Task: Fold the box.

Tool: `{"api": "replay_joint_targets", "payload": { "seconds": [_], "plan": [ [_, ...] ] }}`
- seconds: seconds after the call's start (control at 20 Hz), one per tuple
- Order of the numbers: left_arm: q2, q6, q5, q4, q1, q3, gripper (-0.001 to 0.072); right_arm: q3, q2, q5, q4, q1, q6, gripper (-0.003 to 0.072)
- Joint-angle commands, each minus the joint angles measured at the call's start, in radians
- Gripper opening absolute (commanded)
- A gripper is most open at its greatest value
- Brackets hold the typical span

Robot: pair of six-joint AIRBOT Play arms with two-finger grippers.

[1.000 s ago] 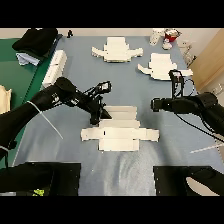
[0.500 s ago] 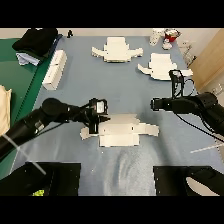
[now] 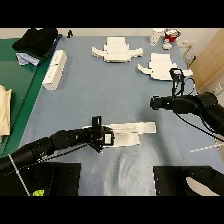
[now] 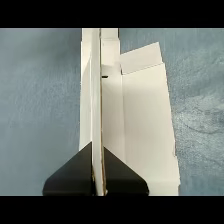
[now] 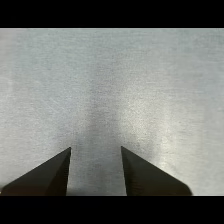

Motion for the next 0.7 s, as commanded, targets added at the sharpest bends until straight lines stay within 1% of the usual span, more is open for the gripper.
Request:
{"api": "replay_joint_targets", "payload": {
  "seconds": [0.0, 0.1, 0.2, 0.25, 0.3, 0.35, 0.5, 0.55, 0.6, 0.65],
  "plan": [
    [-0.038, -0.041, 0.119, 0.002, -0.055, -0.03, 0.0009, 0.001, -0.001, 0.003, 0.0, 0.0, 0.0, 0.0485],
    [-0.039, -0.048, 0.119, 0.002, -0.053, -0.028, 0.0011, 0.001, -0.001, 0.003, 0.0, 0.0, 0.0, 0.0484],
    [-0.034, -0.049, 0.112, 0.002, -0.053, -0.003, 0.001, 0.001, -0.001, 0.002, 0.0, 0.0, 0.0, 0.0485],
    [-0.026, -0.049, 0.099, 0.002, -0.05, 0.02, 0.0011, 0.001, -0.001, 0.002, 0.001, 0.0, 0.0, 0.0485],
    [-0.019, -0.06, 0.061, 0.002, -0.031, 0.048, 0.001, 0.001, -0.001, 0.002, 0.001, 0.0, 0.0, 0.0484],
    [-0.018, -0.09, -0.021, 0.003, 0.01, 0.083, 0.001, 0.001, -0.001, 0.002, 0.001, 0.0, 0.0, 0.0485],
    [-0.041, -0.104, -0.397, 0.018, 0.198, 0.177, 0.0011, 0.001, -0.001, 0.002, 0.009, 0.0, 0.0, 0.0485],
    [-0.065, -0.104, -0.489, 0.018, 0.261, 0.205, 0.0012, 0.001, -0.001, 0.002, 0.016, 0.0, 0.0, 0.0485],
    [-0.092, -0.103, -0.549, 0.018, 0.311, 0.231, 0.0012, 0.001, -0.002, 0.002, 0.024, 0.0, 0.0, 0.0485],
    [-0.121, -0.097, -0.586, 0.017, 0.342, 0.253, 0.0012, 0.001, -0.004, 0.002, 0.024, 0.0, 0.0, 0.0485]
  ]
}}
